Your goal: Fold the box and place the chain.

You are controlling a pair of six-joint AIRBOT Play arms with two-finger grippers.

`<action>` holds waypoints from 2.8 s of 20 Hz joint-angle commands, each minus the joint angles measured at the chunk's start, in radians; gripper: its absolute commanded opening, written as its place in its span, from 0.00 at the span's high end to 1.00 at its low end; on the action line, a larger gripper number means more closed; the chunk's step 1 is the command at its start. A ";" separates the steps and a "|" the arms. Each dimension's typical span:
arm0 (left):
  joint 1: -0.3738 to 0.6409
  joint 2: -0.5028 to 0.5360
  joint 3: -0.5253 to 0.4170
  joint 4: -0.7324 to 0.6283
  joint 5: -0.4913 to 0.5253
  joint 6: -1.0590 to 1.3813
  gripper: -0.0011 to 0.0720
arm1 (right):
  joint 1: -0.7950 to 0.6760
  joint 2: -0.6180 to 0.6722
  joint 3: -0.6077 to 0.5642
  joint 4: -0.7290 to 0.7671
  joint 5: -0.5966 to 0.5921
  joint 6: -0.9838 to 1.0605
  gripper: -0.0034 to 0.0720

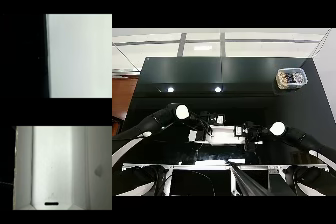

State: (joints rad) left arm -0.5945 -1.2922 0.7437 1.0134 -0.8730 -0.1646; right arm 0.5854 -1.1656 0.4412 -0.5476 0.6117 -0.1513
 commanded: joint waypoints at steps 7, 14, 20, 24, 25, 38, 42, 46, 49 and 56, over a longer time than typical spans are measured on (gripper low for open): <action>0.000 0.000 0.001 0.000 -0.002 0.000 0.95 | -0.074 0.002 0.000 -0.003 0.061 0.005 0.07; 0.000 0.000 0.001 0.000 0.001 0.000 0.95 | -0.047 0.002 0.000 -0.003 0.043 0.001 0.07; 0.000 0.000 0.001 0.000 0.002 0.000 0.95 | -0.047 0.002 0.000 0.005 0.027 0.006 0.07; 0.000 0.000 0.001 0.000 0.002 0.000 0.95 | -0.019 0.001 0.000 -0.005 0.001 0.020 0.07; 0.000 0.000 0.001 0.000 0.002 0.000 0.95 | -0.006 -0.001 0.000 -0.009 -0.008 0.021 0.07; 0.000 0.000 0.001 0.000 0.002 0.000 0.95 | -0.002 -0.002 0.000 -0.019 -0.022 0.040 0.15; 0.000 0.000 0.001 0.000 0.001 0.000 0.95 | -0.002 -0.002 0.000 -0.019 -0.022 0.040 0.38; 0.000 0.020 0.015 0.040 -0.001 -0.025 0.31 | -0.002 -0.002 0.000 -0.019 -0.022 0.040 0.38; 0.001 0.094 0.043 0.173 -0.026 -0.217 0.19 | -0.002 -0.002 0.000 -0.019 -0.022 0.040 0.38; 0.004 0.348 0.044 0.377 -0.359 -0.636 0.59 | -0.002 -0.002 0.000 -0.019 -0.022 0.040 0.38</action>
State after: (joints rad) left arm -0.5915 -1.0336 0.7860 1.3235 -1.1103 -0.5755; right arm 0.5831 -1.1671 0.4412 -0.5663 0.5900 -0.1112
